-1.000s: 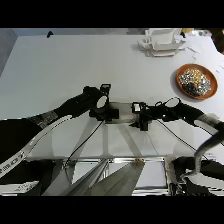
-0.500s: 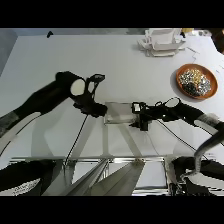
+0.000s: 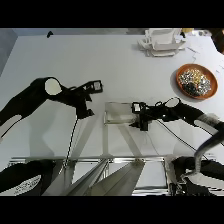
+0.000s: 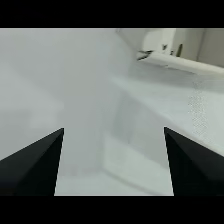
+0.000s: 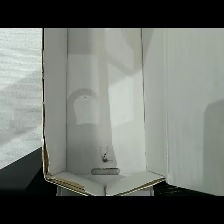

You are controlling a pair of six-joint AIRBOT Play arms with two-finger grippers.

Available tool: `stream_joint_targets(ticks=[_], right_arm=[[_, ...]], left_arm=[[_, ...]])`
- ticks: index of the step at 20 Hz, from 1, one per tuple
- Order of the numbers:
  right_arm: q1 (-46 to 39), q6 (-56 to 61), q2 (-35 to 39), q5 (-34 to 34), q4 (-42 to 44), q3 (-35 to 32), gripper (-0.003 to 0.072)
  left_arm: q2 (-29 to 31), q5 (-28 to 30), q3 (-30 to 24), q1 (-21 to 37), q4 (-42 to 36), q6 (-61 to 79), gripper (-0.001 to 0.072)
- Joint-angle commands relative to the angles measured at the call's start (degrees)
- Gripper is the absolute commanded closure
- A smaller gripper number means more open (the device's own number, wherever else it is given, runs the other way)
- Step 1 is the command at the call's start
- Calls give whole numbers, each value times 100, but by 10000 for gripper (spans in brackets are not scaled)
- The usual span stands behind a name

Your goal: Fold the box and place the chain.

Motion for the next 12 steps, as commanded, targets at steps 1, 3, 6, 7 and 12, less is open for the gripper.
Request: stream_joint_targets(ticks=[1,3,6,7,12], right_arm=[[2,2,2,0,2,7,288],[2,2,2,0,2,7,287],[2,2,2,0,2,7,287],[2,2,2,2,2,7,287],[4,2,2,0,2,7,287]], left_arm=[[-426,337,-610,328,-1751,3213,12],[-804,258,-612,326,-2315,4013,10],[-1110,-28,-612,284,-2684,4715,7],[-1121,-31,-612,260,-2695,4732,6],[-1121,-195,-614,144,-2798,4315,4]])
